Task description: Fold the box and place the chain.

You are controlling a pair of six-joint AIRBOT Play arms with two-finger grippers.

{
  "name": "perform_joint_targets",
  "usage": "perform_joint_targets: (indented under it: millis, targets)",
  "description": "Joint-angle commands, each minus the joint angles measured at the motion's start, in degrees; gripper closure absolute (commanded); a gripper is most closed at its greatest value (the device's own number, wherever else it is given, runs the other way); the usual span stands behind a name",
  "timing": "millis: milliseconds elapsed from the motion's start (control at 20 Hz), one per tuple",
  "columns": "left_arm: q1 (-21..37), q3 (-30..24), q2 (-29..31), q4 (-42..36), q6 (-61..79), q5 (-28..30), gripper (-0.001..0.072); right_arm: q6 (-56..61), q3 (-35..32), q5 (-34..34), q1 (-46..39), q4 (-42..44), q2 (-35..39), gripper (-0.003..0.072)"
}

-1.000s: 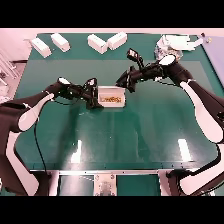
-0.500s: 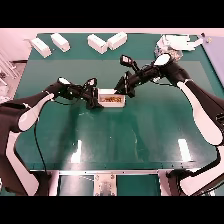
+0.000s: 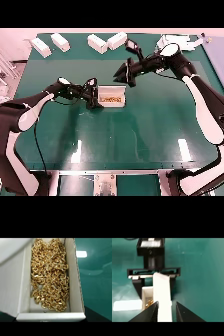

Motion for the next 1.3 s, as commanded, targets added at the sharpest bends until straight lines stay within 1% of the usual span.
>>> perform_joint_targets:
  millis: [0,150,250,300,350,400,450,550,1000,1250]
  targets:
    - [0.04,0.02,0.02,0.02,0.0,0.0,0.0234,-0.57,1.86,-3.37,-1.01,1.81,-0.94,0.041]
    - [0.04,0.02,0.02,0.02,0.0,0.0,0.0234,-0.52,1.55,-2.54,-0.7,1.42,-4.11,0.041]
    - [0.04,0.02,0.02,0.02,0.0,0.0,0.0234,-0.11,1.55,-0.83,-0.37,1.44,-6.32,0.041]
    - [0.04,0.02,0.02,0.02,0.0,0.0,0.0234,0.96,1.55,0.59,-0.28,1.38,-6.99,0.0409]
    - [0.04,0.02,0.02,0.02,0.0,0.0,0.0234,1.55,1.55,3.54,-0.13,0.74,-7.19,0.0409]
    - [0.04,0.02,0.02,0.02,0.0,0.0,0.0234,1.84,1.62,6.69,0.13,-0.92,-7.13,0.0409]
    - [0.04,0.02,0.02,0.02,0.0,0.0,0.0234,2.34,1.62,8.09,0.24,-2.73,-7.04,0.0407]
    - [0.04,0.02,0.02,0.02,0.0,0.0,0.0234,3.17,1.62,8.2,0.26,-5.05,-7.04,0.0407]
    - [0.04,0.02,0.02,0.02,0.0,0.0,0.0234,3.32,1.62,8.13,0.74,-4.98,-7.06,0.0411]
    - [0.04,0.02,0.02,0.02,0.0,0.0,0.0234,3.34,1.62,8.17,2.71,-5.46,-7.13,0.0421]
